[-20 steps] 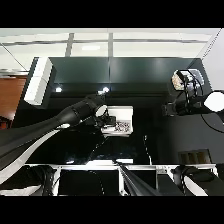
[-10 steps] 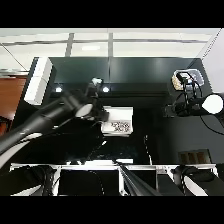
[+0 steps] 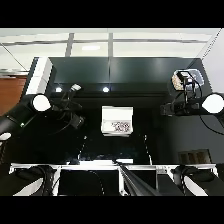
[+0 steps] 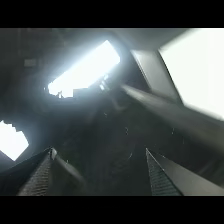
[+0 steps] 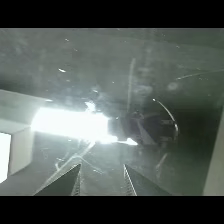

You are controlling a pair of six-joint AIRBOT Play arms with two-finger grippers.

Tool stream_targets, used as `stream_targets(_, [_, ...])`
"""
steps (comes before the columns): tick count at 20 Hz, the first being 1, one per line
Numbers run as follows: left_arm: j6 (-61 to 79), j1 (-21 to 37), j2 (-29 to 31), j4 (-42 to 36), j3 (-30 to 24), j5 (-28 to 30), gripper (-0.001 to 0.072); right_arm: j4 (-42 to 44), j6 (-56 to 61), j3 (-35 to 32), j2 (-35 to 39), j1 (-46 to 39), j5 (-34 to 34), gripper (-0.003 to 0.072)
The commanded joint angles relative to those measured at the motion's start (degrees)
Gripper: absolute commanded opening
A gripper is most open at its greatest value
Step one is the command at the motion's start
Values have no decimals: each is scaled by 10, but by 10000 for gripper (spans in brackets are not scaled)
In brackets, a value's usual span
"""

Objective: Fold the box and place the chain.

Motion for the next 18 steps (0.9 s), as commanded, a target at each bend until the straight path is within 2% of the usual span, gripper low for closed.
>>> stream_targets(1, [435,4,-17,-91,-38,12,713,18,4,0,0,0,-4,308])
stream_targets(3, [527,-9,-43,-130,-38,44,714,20,14,0,0,0,-4,308])
stream_targets(6, [668,-9,-91,-235,-37,49,715,20,24,0,0,0,-2,308])
stream_targets(12, [714,-11,-137,-283,-36,62,714,21,26,0,0,0,-1,308])
stream_targets(15, [720,-17,-140,-291,-37,64,714,21,26,0,0,0,-1,308])
stream_targets(18, [729,-17,-140,-332,-36,67,714,20,26,0,0,0,-3,308])
